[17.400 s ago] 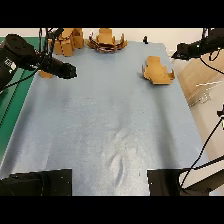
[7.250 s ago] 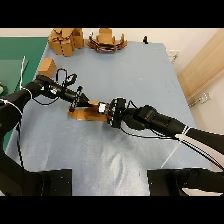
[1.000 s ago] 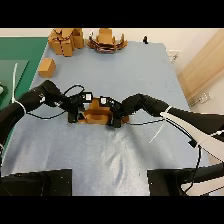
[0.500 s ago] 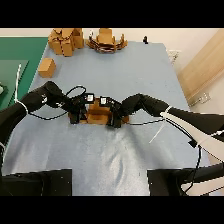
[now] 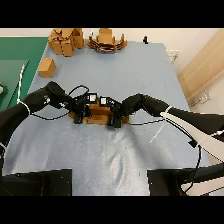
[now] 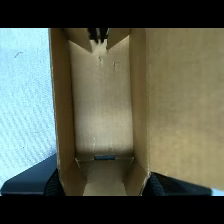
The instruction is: Fold the box.
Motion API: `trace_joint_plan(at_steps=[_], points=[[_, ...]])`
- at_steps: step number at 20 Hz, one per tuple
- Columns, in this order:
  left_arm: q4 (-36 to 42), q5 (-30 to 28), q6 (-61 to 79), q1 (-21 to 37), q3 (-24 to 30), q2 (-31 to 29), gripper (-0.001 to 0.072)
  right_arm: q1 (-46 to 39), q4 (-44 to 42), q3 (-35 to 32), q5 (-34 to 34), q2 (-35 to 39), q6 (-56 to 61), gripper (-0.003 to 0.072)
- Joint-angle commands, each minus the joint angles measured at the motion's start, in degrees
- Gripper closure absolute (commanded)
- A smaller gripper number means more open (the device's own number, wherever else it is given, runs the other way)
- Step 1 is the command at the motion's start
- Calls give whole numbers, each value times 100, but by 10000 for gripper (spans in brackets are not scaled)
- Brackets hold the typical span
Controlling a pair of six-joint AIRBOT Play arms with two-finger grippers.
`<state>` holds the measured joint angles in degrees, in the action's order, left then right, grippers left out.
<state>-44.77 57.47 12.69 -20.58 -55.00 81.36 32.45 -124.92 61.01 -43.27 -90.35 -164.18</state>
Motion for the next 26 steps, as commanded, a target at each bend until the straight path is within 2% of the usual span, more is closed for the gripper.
trace_joint_plan(at_steps=[1,3,5,6,8,10,11,12,13,17,19,22,24,26], points=[[20,7,17,-138,2,70,673,7,0,-2,7,-4,4,612],[-22,11,2,-146,2,103,667,7,0,-2,7,-4,7,612],[-4,-76,-79,-146,2,103,176,7,0,-2,7,-4,7,612],[2,-203,-232,-146,0,98,152,7,0,-2,4,-4,7,612],[2,-267,-306,-146,0,72,152,7,0,-2,-24,-4,7,612],[33,-286,-326,-146,0,-4,155,7,2,-2,-46,-4,7,611],[35,-284,-332,-146,0,-72,230,7,2,-2,-46,-4,7,612],[20,-227,-328,-144,0,-177,485,7,2,-2,-46,-4,7,612],[7,-149,-306,-142,0,-308,695,7,0,-2,-48,-4,7,611],[26,59,-387,-72,-22,-1025,695,7,2,-2,-59,-4,7,612],[203,299,-669,177,-22,-1445,700,7,0,-2,-59,-4,7,612],[1097,876,-1322,1421,52,-1753,700,7,0,-2,-61,-4,9,612],[1167,476,-2577,2524,181,-1755,700,7,-2,-2,-87,-4,22,612],[553,-68,-4524,3442,308,-1628,700,7,-2,-2,-98,-4,22,612]])
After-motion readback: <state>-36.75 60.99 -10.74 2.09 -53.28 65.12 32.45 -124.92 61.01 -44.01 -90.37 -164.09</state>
